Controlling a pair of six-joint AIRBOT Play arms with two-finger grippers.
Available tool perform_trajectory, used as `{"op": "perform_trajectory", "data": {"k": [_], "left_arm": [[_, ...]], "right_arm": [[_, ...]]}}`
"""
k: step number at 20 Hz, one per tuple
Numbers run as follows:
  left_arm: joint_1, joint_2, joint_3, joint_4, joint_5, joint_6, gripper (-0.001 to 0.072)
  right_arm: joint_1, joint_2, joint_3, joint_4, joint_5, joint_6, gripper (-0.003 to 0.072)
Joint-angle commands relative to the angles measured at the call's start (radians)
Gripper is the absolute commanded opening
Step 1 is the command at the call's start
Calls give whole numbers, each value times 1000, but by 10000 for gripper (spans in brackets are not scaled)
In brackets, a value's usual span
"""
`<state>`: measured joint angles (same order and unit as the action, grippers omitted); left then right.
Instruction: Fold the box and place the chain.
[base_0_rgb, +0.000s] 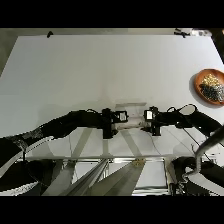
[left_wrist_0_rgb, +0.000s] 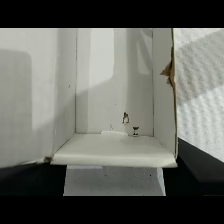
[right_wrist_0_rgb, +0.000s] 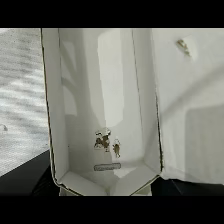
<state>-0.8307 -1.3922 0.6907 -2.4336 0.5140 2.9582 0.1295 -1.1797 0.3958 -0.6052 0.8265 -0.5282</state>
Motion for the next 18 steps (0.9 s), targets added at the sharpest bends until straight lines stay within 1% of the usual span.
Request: {"op": "perform_trajectory", "data": {"k": [1, 9, 12, 15, 18], "left_arm": [[0, -1, 0, 7, -2, 0, 274], [0, -1, 0, 7, -2, 1, 274], [0, -1, 0, 7, -2, 1, 274], [0, -1, 0, 7, -3, 1, 274], [0, -1, 0, 7, -2, 1, 274]], "right_arm": [[0, 1, 0, 0, 0, -1, 410], [0, 1, 0, 0, 1, 0, 410], [0, 1, 1, 1, 24, 0, 410], [0, 1, 0, 53, 31, 0, 410], [0, 1, 1, 53, 43, 0, 410]]}}
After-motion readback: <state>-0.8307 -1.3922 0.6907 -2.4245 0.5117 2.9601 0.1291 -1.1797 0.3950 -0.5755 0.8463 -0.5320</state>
